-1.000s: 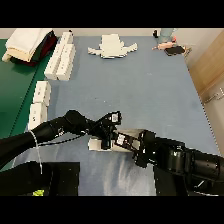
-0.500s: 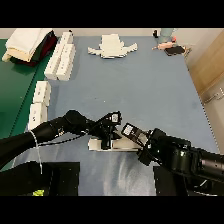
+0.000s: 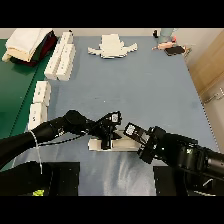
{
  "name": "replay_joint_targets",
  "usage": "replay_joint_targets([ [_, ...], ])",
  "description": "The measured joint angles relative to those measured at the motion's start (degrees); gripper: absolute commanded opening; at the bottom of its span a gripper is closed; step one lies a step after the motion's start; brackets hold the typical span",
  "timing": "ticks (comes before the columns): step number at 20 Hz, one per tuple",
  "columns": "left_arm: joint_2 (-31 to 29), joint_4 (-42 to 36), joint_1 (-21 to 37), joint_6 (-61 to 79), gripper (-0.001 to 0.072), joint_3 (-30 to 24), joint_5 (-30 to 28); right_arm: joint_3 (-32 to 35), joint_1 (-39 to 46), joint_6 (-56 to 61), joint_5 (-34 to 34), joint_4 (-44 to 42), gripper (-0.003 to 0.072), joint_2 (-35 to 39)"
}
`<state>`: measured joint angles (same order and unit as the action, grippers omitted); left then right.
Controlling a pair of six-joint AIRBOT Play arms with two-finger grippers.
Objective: Fold the box.
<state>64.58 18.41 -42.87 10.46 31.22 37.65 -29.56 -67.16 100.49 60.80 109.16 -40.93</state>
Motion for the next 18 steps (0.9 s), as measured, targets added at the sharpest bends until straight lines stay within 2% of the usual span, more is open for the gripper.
replay_joint_targets([
  [5,0.0,0.0,0.0,0.02,0.0016,0.0,0.02,5.79,12.33,-18.78,-7.65,-11.5,0.072,4.94],
  [11,0.0,0.0,0.0,0.02,0.0016,0.0,0.02,8.28,31.34,-54.69,-10.49,-35.76,0.072,3.43],
  [14,0.04,0.0,0.0,0.02,0.0016,0.0,0.02,8.55,36.24,-68.28,-11.06,-45.05,0.0718,0.52],
  [18,0.0,0.0,0.0,0.02,0.0016,0.0,0.02,8.66,38.47,-75.41,-11.37,-49.75,0.0711,-1.07],
])
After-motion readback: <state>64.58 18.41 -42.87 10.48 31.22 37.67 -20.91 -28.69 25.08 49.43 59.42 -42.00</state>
